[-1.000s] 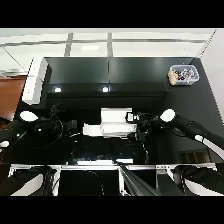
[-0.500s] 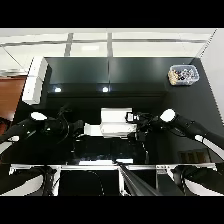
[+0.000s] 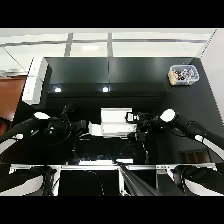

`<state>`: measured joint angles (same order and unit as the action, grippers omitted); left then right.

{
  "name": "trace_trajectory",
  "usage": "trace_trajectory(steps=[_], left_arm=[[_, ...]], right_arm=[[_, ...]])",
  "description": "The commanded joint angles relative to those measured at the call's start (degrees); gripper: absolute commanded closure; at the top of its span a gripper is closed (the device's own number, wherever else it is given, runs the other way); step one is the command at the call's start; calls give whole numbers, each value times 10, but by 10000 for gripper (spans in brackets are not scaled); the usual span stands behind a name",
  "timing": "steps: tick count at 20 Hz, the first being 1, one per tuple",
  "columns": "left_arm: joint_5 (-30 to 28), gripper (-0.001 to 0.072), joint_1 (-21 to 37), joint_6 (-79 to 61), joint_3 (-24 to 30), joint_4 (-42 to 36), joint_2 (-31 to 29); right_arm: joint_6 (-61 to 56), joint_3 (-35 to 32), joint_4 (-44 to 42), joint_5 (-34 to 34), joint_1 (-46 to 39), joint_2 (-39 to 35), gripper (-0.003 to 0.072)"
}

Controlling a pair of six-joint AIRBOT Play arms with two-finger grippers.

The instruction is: Fold the box and place the chain.

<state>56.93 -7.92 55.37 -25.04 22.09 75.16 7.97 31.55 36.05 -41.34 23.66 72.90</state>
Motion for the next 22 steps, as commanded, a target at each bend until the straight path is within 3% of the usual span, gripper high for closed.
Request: trace_trajectory(steps=[1,2,3,4,13,15,18,20,21,22], left_arm=[[32,673,0,-32,-21,-20,2],[40,531,0,-34,-31,-19,2],[48,308,0,-34,-39,-17,2],[55,144,0,-34,-47,-16,2],[79,148,-54,-32,-103,-4,2],[79,215,-69,13,-131,38,2],[79,225,-89,112,-168,113,1],[76,251,-102,138,-184,132,2],[76,313,-109,145,-189,137,2],[74,313,-115,152,-192,139,1]], right_arm=[[0,0,0,0,0,0,507],[0,0,0,0,0,0,507],[0,0,0,0,0,0,507],[0,0,0,0,0,0,507],[0,0,0,0,0,0,507],[0,0,0,0,0,0,507],[0,0,0,0,0,0,507],[0,0,0,0,0,0,507],[0,0,0,0,0,0,507],[0,0,0,0,0,0,507]])
